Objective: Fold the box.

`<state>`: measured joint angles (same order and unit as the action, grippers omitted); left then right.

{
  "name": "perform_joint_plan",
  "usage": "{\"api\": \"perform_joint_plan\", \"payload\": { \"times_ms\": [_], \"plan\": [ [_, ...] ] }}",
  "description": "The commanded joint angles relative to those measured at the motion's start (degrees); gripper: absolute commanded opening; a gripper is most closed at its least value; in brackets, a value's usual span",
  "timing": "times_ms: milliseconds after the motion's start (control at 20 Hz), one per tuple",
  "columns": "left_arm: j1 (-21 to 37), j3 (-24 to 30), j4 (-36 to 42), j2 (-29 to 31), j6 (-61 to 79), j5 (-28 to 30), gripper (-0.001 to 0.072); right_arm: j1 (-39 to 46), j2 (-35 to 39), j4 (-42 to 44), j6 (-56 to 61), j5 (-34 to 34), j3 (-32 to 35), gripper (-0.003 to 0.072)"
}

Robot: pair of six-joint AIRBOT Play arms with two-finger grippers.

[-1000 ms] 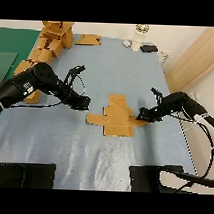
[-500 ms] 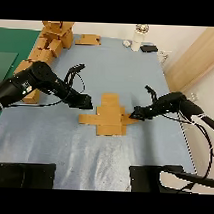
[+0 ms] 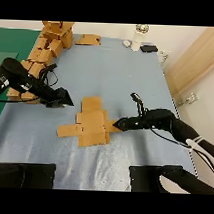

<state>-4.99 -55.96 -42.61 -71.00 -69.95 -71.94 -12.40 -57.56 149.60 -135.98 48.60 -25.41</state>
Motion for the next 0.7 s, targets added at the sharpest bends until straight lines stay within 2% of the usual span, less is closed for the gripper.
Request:
{"api": "perform_joint_plan", "payload": {
  "times_ms": [0,150,350,500,650],
  "plan": [
    [4.0,5.6,4.4,-0.2,4.9,-0.2,0.0598,-7.5,7.5,0.9,-2.1,-7.9,5.1,0.0001],
    [3.9,8.5,9.7,-2.6,10.5,1.2,0.0597,-12.0,9.4,0.3,-2.1,-10.5,6.1,0.0001],
    [3.9,8.7,17.8,-9.4,18.0,1.9,0.0597,-13.2,9.4,0.2,-1.5,-10.9,6.1,0.0001],
    [3.6,8.7,18.6,-13.8,19.7,1.7,0.0596,-13.2,9.4,0.2,-1.4,-10.9,6.1,0.0001],
    [1.0,8.7,20.6,-15.7,23.6,1.3,0.0578,-13.2,9.4,0.1,-1.0,-11.1,6.1,0.0001]
  ]
}}
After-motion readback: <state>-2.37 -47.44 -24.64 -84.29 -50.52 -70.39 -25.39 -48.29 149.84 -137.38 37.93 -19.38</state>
